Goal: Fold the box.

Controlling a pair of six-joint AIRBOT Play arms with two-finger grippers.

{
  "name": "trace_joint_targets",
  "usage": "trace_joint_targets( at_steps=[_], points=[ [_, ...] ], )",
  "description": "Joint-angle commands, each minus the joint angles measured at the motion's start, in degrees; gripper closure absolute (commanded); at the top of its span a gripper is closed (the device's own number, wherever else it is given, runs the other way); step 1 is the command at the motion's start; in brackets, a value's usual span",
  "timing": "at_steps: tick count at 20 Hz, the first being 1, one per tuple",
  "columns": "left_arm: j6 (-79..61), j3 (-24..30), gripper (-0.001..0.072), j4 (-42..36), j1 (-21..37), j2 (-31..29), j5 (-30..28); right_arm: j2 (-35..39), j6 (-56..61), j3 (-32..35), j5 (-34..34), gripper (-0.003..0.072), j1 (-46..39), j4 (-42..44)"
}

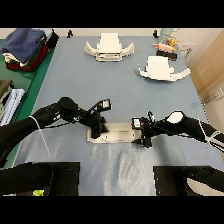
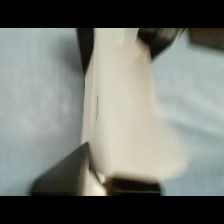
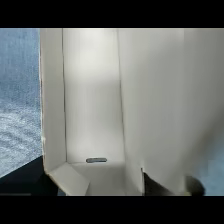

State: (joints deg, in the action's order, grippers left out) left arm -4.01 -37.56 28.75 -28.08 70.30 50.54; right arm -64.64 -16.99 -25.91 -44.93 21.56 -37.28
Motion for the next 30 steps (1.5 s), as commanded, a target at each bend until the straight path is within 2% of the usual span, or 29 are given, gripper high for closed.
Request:
trace_joint_targets(
  at_steps=[1,4,6,8,11,12,13,14,17,19,21,23,25,30],
  points=[
    [2.6,-0.3,0.0284,-3.0,0.0,-0.4,-0.2,0.0,0.0,0.0,0.0,0.0080,0.0,0.0],
    [5.7,-0.3,0.0283,-2.7,0.0,-1.4,-0.1,0.0,0.0,0.0,0.0,0.0080,0.0,0.0],
    [12.2,-0.3,0.0283,1.2,0.0,-3.8,0.1,0.0,0.0,0.0,0.0,0.0080,0.0,0.0],
    [23.1,-0.3,0.0283,11.7,0.0,-7.6,1.2,0.0,0.0,0.0,0.0,0.0080,0.0,0.0],
    [39.4,-0.3,0.0286,27.0,0.0,-14.3,7.1,0.0,0.0,0.0,0.0,0.0080,0.0,0.0],
    [44.8,-0.3,0.0323,29.9,0.0,-16.2,9.3,0.0,0.0,0.0,0.0,0.0080,0.0,0.0],
    [51.2,-0.3,0.0479,30.6,-0.1,-17.8,11.7,0.0,0.0,0.0,0.0,0.0080,0.0,0.0],
    [56.0,-0.3,0.0695,29.2,-0.3,-18.9,13.5,0.0,0.0,0.0,0.0,0.0080,0.0,0.0],
    [60.7,-0.3,0.0695,18.4,-4.6,-18.6,13.2,0.0,0.0,0.0,0.0,0.0080,0.0,0.0],
    [61.9,-0.5,0.0696,11.3,-9.6,-16.3,6.4,0.0,0.0,0.0,0.0,0.0080,0.0,0.0],
    [65.0,-1.8,0.0696,5.7,-12.2,-13.1,-2.4,0.0,0.0,0.0,0.0,0.0080,0.0,0.0],
    [68.2,-3.9,0.0696,-0.1,-11.6,-9.6,-8.7,0.0,0.0,0.0,0.0,0.0080,0.0,0.0],
    [68.6,-5.2,0.0696,-4.7,-10.1,-6.5,-11.7,0.0,0.0,0.0,0.0,0.0080,0.0,0.0],
    [74.6,-5.4,0.0696,-4.0,-7.1,1.3,-13.4,0.0,0.0,0.0,0.0,0.0080,0.0,0.0]
  ],
)
